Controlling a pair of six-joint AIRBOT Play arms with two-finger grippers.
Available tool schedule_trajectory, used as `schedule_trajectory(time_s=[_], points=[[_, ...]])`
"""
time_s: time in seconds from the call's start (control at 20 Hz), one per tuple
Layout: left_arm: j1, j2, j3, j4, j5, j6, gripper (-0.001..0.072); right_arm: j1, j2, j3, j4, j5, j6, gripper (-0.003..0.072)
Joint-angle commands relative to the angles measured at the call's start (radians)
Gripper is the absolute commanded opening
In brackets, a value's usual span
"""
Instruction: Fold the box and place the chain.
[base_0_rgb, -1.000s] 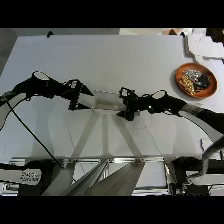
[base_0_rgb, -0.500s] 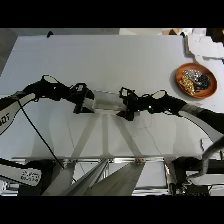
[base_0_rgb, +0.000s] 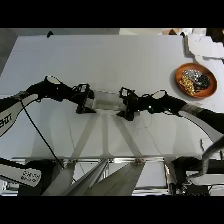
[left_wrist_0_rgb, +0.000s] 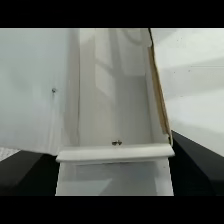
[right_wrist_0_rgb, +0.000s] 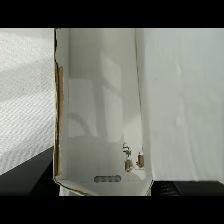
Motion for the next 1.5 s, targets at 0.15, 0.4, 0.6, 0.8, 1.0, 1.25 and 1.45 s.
schedule_trajectory(time_s=[0.15, 0.4, 0.6, 0.8, 1.0, 1.25, 1.45], points=[[-0.021, 0.002, 0.0, 0.013, 0.055, -0.045, 0.061, 0.0, 0.0, 0.001, 0.0, 0.0, 0.0, 0.0376], [-0.021, 0.003, 0.0, 0.014, 0.055, -0.045, 0.0338, 0.0, 0.0, 0.001, 0.0, 0.0, 0.0, 0.0376], [-0.021, 0.003, 0.0, 0.013, 0.055, -0.045, 0.0338, 0.0, 0.0, 0.001, 0.0, 0.0, 0.0, 0.0376], [-0.021, 0.003, 0.0, 0.013, 0.055, -0.045, 0.0338, 0.0, 0.0, 0.001, 0.0, 0.0, 0.0, 0.0376], [-0.021, 0.003, 0.0, 0.013, 0.055, -0.045, 0.0338, 0.0, 0.0, 0.001, 0.0, 0.0, 0.0, 0.0376], [-0.021, 0.003, 0.0, 0.013, 0.055, -0.045, 0.0338, 0.0, 0.0, 0.001, 0.0, 0.0, 0.0, 0.0376], [-0.021, 0.003, 0.0, 0.013, 0.055, -0.045, 0.0338, 0.001, 0.0, 0.001, 0.006, 0.013, 0.0, 0.0376]])
